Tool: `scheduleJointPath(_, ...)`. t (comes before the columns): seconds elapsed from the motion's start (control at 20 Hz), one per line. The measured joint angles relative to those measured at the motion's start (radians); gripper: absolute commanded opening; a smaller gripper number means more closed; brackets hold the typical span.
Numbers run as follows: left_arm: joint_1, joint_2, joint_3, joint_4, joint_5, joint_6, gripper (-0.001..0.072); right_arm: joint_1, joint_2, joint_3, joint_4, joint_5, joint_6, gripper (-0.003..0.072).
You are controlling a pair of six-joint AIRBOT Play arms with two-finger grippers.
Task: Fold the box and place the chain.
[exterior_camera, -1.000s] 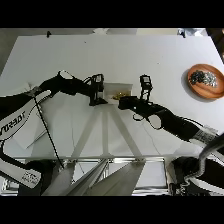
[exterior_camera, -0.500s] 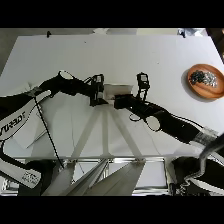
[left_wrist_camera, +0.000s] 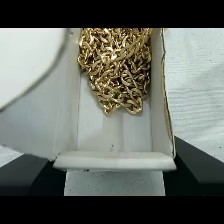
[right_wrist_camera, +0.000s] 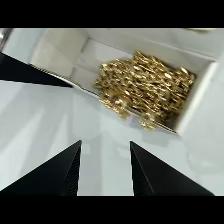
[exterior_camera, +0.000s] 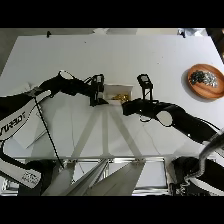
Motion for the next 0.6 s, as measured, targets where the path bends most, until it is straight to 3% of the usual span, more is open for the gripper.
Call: scheduleJointPath(0.6,0.000,0.000,0.000,0.000,0.000,0.000,0.0326,-0.087,-0.088,0.000,0.162,0.024,-0.058,0.0354)
